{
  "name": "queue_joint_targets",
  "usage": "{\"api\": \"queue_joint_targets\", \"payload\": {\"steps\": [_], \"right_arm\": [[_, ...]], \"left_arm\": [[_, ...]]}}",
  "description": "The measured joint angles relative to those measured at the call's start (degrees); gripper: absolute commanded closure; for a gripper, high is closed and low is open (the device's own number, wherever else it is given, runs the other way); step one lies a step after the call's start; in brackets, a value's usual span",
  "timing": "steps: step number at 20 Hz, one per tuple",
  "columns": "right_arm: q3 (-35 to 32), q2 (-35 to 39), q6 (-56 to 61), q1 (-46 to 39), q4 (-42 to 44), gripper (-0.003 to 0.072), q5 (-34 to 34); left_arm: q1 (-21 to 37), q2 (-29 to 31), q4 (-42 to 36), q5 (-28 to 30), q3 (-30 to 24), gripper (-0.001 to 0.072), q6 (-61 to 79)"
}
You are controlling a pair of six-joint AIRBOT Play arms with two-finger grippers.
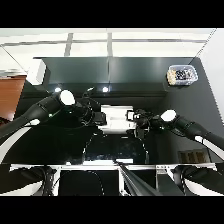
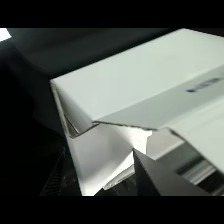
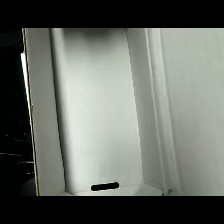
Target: Fold the box and place the chain.
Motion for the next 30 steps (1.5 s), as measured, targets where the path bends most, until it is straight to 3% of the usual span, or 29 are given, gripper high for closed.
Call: {"api": "queue_joint_targets", "payload": {"steps": [11, 18, 23, 24, 25, 27, 28, 30], "right_arm": [[0.0, 0.0, 0.0, 0.0, 0.0, 0.0205, -0.1], [0.0, 0.0, 0.0, 0.0, 0.0, 0.0204, 0.0], [0.0, 0.0, 0.0, 0.0, 0.0, 0.0205, 0.0], [0.0, 0.0, 0.0, 0.0, 0.0, 0.0204, 0.0], [0.0, 0.0, 0.0, 0.0, 0.0, 0.0205, 0.0], [0.0, 0.0, 0.0, 0.0, 0.0, 0.0205, 0.0], [0.0, 0.0, 0.0, 0.0, 0.0, 0.0204, 0.0], [0.0, 0.0, 0.0, 0.0, 0.0, 0.0204, 0.0]], "left_arm": [[-4.9, -2.8, 15.3, 2.6, 2.3, 0.0229, -16.2], [-10.8, -5.6, 26.4, -2.2, 8.5, 0.0229, -27.2], [-14.2, -8.4, 29.9, -3.8, 11.4, 0.0233, -35.3], [-14.5, -8.6, 30.2, -4.4, 11.6, 0.033, -36.3], [-14.7, -8.8, 30.2, -4.9, 11.8, 0.038, -37.1], [-14.9, -9.0, 30.2, -4.9, 12.0, 0.0418, -38.4], [-15.0, -9.0, 30.2, -5.0, 12.0, 0.0584, -39.2], [-15.1, -9.1, 30.3, -5.3, 12.1, 0.0688, -40.2]]}}
